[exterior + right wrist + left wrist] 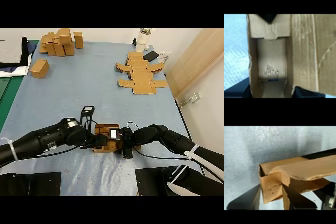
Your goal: Fold the box.
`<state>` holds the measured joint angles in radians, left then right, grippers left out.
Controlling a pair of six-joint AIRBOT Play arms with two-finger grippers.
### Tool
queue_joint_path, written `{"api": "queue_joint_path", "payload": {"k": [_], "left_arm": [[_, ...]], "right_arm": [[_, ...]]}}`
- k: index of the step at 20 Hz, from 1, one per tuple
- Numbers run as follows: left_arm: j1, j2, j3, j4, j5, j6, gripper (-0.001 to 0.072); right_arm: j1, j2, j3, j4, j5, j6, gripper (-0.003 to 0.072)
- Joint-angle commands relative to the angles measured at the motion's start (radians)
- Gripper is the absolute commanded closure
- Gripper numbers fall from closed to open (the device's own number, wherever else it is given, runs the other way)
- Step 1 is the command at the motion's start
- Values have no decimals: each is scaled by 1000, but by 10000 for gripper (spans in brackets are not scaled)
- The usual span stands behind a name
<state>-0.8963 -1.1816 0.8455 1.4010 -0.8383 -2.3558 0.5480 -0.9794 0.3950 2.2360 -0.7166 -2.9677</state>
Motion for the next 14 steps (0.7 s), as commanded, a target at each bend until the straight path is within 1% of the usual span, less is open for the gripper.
{"api": "queue_joint_path", "payload": {"k": [1,7,10,11,12,13,14], "left_arm": [[-42,-64,61,70,-64,-81,313],[-45,-138,72,93,-70,-96,313],[-45,-165,77,92,-40,-97,314],[-45,-165,77,92,-34,-102,417],[-45,-165,78,92,-32,-96,615],[-45,-165,78,92,-33,-96,657],[-45,-165,78,91,-32,-100,657]], "right_arm": [[0,0,0,0,0,0,115],[0,0,0,0,0,0,115],[0,0,0,-1,0,0,115],[0,0,0,-1,0,0,116],[0,0,0,-3,0,0,115],[0,0,0,-3,0,0,115],[0,0,0,-3,0,0,115]]}}
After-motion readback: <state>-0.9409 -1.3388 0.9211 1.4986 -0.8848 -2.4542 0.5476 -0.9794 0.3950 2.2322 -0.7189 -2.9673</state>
